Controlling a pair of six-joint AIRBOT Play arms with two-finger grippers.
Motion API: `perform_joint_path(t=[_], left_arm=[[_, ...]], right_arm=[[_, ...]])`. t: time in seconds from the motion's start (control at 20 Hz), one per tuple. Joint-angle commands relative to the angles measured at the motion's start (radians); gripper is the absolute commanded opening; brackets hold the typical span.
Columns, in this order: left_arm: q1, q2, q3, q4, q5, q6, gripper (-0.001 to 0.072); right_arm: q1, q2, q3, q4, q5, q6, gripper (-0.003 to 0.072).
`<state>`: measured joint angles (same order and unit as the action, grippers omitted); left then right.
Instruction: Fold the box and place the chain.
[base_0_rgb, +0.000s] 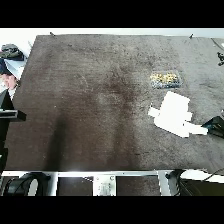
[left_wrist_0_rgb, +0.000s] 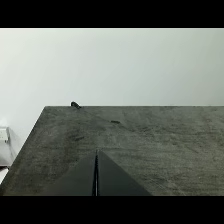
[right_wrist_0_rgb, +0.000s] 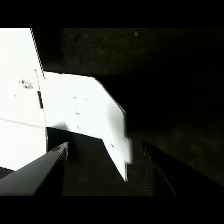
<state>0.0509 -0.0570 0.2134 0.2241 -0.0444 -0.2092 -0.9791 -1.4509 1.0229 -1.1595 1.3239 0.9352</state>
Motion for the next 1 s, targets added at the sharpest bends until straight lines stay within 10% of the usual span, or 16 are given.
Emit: perform_joint_path(t=[0.0, 0.35, 0.4, 0.5, 0.95], left_arm=[[0.0, 0.0, 0.0, 0.0, 0.0, 0.0, 0.0012], [0.0, 0.0, 0.0, 0.0, 0.0, 0.0, 0.0013], [0.0, 0.0, 0.0, 0.0, 0.0, 0.0, 0.0012], [0.0, 0.0, 0.0, 0.0, 0.0, 0.0, 0.0012], [0.0, 0.0, 0.0, 0.0, 0.0, 0.0, 0.0012]], right_arm=[[0.0, -0.077, 0.001, 0.062, 0.032, -0.089, 0.054], [0.0, -0.214, 0.0, 0.245, 0.084, -0.229, 0.0375], [0.0, -0.225, 0.0, 0.253, 0.083, -0.255, 0.018], [0.0, -0.235, -0.001, 0.26, 0.092, -0.267, 0.0015], [0.127, -0.234, -0.163, 0.559, 0.237, -0.457, 0.0013]])
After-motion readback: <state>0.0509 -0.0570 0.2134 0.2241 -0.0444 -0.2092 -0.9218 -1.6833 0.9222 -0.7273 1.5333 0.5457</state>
